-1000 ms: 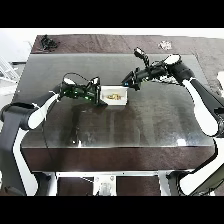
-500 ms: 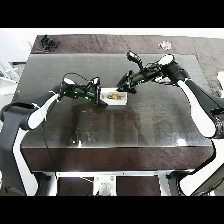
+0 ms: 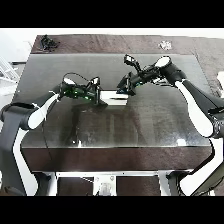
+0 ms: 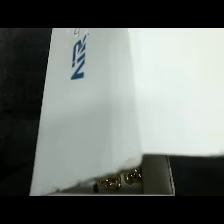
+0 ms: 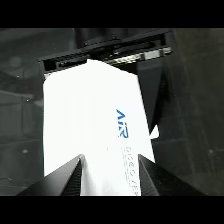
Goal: Fold the box and place the chain.
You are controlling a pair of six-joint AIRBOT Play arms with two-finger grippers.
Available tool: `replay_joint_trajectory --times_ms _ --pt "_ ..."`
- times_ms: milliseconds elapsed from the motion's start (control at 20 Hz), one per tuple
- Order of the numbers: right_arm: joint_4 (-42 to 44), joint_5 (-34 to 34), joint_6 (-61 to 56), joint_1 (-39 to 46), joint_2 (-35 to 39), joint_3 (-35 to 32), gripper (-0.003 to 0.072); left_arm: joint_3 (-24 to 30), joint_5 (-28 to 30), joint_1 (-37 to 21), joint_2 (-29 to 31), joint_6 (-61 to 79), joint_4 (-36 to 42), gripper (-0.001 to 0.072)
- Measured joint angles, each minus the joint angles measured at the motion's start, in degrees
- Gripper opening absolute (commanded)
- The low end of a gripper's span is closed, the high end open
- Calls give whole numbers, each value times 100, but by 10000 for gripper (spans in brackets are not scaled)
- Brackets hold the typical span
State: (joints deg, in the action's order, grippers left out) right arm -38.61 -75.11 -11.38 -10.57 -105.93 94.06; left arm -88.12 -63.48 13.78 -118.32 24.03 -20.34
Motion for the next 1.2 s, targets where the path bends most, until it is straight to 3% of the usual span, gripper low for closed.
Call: replay_joint_trajectory --times_ms 450,550,600,1200 --pt "-22 -72 17 -48 -11 -26 427 0 -2 0 0 0 0 353" --pt "-22 -122 81 -48 -17 -28 315 0 -2 2 0 -2 0 353" --pt "-24 -136 122 -50 -22 -28 304 0 0 2 0 0 0 352" --pt "-22 -90 411 -48 -166 -28 281 0 0 2 0 -4 0 353"
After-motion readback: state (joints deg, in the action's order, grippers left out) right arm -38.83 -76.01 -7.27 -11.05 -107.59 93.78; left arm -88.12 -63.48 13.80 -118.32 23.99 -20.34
